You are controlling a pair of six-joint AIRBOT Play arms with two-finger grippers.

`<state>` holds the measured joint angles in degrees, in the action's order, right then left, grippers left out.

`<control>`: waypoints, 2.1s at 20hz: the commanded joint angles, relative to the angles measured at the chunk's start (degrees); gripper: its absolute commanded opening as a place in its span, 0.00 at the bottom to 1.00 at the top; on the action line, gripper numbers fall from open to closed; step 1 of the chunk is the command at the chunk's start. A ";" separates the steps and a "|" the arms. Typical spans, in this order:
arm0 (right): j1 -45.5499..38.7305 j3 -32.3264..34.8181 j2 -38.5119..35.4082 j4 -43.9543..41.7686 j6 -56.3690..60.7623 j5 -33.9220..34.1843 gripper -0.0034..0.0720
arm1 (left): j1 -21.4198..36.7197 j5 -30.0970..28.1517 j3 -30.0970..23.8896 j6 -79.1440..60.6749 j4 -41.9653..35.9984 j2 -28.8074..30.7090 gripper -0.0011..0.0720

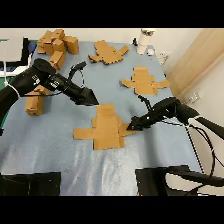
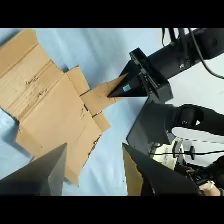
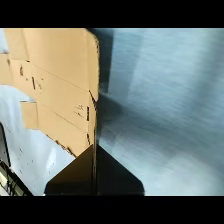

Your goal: Fold the box.

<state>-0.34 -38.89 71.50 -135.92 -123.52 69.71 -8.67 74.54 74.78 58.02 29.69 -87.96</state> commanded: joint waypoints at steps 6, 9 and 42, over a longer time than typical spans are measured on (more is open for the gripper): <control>6.49 0.17 -10.99 -0.83 -6.40 -7.69 0.05 | 5.40 -0.55 -11.54 -5.75 -0.15 -0.02 0.73; 6.49 0.17 -11.63 -0.74 -6.36 -6.62 0.05 | 6.38 -5.16 -13.68 -7.39 -0.15 -0.04 0.73; 6.51 0.28 -8.68 0.70 -2.29 -5.88 0.05 | 5.42 3.04 -13.73 -36.17 -22.14 -8.98 0.48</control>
<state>6.20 -38.65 62.50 -135.24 -125.97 64.10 -3.31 77.41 61.06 22.31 7.31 -96.88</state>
